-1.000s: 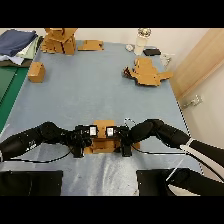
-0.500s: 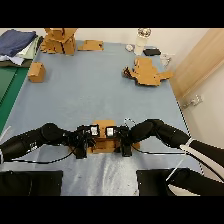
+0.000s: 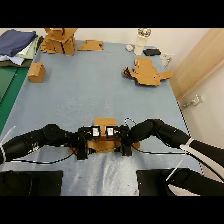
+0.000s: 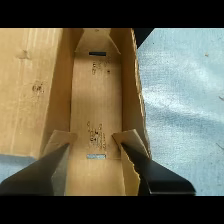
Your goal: Fold the box.
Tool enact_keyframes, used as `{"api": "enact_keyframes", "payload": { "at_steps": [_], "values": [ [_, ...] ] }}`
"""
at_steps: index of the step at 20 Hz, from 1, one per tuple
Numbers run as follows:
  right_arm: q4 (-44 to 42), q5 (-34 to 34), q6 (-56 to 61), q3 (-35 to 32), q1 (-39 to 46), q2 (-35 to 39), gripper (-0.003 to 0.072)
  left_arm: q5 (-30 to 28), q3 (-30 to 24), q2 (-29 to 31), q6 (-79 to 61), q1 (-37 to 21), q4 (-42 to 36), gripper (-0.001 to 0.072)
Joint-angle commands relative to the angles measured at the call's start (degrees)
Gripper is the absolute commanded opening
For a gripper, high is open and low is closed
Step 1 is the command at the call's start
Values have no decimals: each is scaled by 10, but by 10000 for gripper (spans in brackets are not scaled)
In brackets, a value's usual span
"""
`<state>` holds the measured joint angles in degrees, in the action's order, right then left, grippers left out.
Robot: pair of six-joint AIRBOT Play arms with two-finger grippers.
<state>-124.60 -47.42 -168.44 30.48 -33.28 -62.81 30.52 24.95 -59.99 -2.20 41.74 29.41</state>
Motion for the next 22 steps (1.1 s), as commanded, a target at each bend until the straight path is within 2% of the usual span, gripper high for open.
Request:
{"api": "enact_keyframes", "payload": {
  "at_steps": [1, 2, 3, 4, 5, 9, 12, 14, 16, 18, 20, 22],
  "values": [
    [-1, -1, 0, 0, -1, 0, 488, 0, 0, 0, 2, 1, 7, 529],
    [-1, -1, 0, 0, -1, 0, 488, 0, 0, 0, 8, 1, 16, 526],
    [-1, -1, 0, 0, -1, 0, 488, 0, 0, 3, 33, 0, 31, 395],
    [-1, -1, 0, 0, -1, 0, 488, 1, 0, 10, 66, 0, 70, 79],
    [-1, -1, 0, 0, -1, 0, 488, 0, 0, 22, 115, 0, 118, 13],
    [-1, -1, 0, 0, -1, 0, 488, 30, 0, 116, 382, 0, 335, 12],
    [-1, -1, 0, 0, -1, 0, 488, 86, 0, 214, 558, 0, 429, 13],
    [-1, -1, 0, 0, -1, 0, 488, 116, 0, 268, 777, -2, 507, 12],
    [-1, -1, 0, 0, -1, 0, 488, 181, 0, 288, 1043, -25, 588, 12],
    [-1, -1, 0, 0, -1, 0, 488, 226, -9, 279, 1114, -58, 565, 11],
    [-1, -1, 0, 0, -1, 0, 488, 222, -24, 253, 1097, -79, 482, 11],
    [-1, -1, 0, 0, -1, 0, 488, 209, -36, 222, 1085, -78, 437, 11]
  ]
}}
